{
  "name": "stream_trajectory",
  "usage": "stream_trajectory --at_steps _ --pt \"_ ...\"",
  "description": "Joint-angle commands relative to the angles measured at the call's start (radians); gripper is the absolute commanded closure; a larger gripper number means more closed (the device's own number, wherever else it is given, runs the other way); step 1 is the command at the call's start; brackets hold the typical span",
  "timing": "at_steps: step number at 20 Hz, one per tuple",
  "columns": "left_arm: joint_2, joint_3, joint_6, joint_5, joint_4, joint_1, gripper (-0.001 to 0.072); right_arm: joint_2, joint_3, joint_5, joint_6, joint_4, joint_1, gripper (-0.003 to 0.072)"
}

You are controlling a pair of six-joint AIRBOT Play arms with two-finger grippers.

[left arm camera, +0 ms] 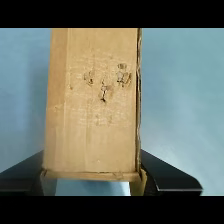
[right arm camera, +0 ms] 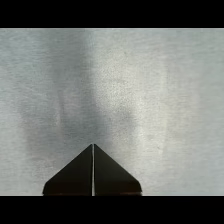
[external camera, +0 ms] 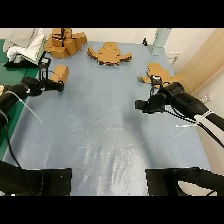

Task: Fold the box.

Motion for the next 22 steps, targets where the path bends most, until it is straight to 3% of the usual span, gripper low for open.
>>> stream_trajectory --at_steps 1,5,9,13,14,15,22 --pt "-0.166 0.214 -0.101 -0.056 0.019 0.055 0.0239 0.000 0.001 0.000 0.000 0.001 0.000 0.0681" --pt "-0.250 0.322 -0.180 -0.069 0.066 0.100 0.0211 0.000 0.001 -0.002 0.000 0.005 0.000 0.0682" --pt "-0.256 0.325 -0.180 -0.069 0.157 0.124 0.0211 0.000 0.001 -0.002 0.000 0.019 0.000 0.0682" --pt "-0.256 0.325 -0.180 -0.087 0.157 0.126 0.0209 0.000 0.001 -0.001 0.000 0.019 0.000 0.0681" --pt "-0.256 0.325 -0.180 -0.090 0.158 0.126 0.0178 0.000 0.001 -0.001 0.000 0.019 0.000 0.0681" --pt "-0.256 0.325 -0.183 -0.096 0.164 0.126 0.0008 0.000 0.001 -0.002 0.000 0.019 0.000 0.0682" --pt "-0.237 0.328 -0.204 -0.166 0.218 0.129 0.0007 0.000 0.001 -0.002 0.000 0.019 0.000 0.0681"
